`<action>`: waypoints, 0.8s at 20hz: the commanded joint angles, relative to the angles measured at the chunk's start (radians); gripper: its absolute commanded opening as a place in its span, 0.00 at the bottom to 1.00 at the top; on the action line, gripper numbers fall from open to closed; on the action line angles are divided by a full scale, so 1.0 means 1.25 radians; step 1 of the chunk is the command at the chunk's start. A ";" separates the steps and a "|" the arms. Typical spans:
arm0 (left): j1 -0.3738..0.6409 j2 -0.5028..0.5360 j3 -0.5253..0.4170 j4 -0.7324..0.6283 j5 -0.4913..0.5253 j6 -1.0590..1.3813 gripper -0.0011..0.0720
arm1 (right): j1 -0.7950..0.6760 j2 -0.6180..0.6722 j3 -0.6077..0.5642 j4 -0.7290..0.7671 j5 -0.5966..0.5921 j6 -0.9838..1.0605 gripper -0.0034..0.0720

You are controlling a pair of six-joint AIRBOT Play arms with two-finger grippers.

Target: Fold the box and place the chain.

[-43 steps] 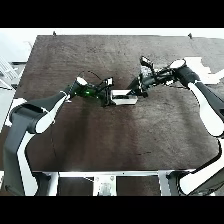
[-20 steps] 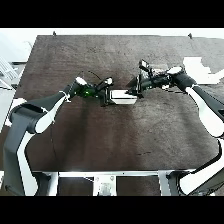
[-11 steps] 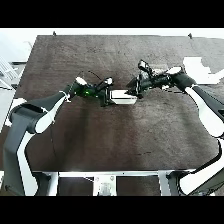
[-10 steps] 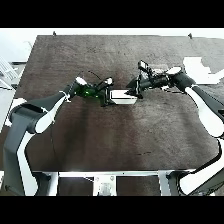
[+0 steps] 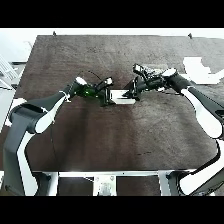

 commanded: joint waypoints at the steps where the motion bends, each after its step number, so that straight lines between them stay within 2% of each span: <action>1: -0.001 0.001 0.001 0.000 0.000 0.000 0.58 | 0.004 0.000 -0.023 -0.001 0.019 0.003 0.61; 10: -0.001 0.001 0.001 0.000 0.000 0.000 0.58 | 0.003 0.001 -0.051 0.003 0.020 -0.001 0.61; 16: 0.000 0.001 0.001 0.000 0.000 0.000 0.58 | -0.006 0.002 -0.050 0.056 0.038 -0.004 0.61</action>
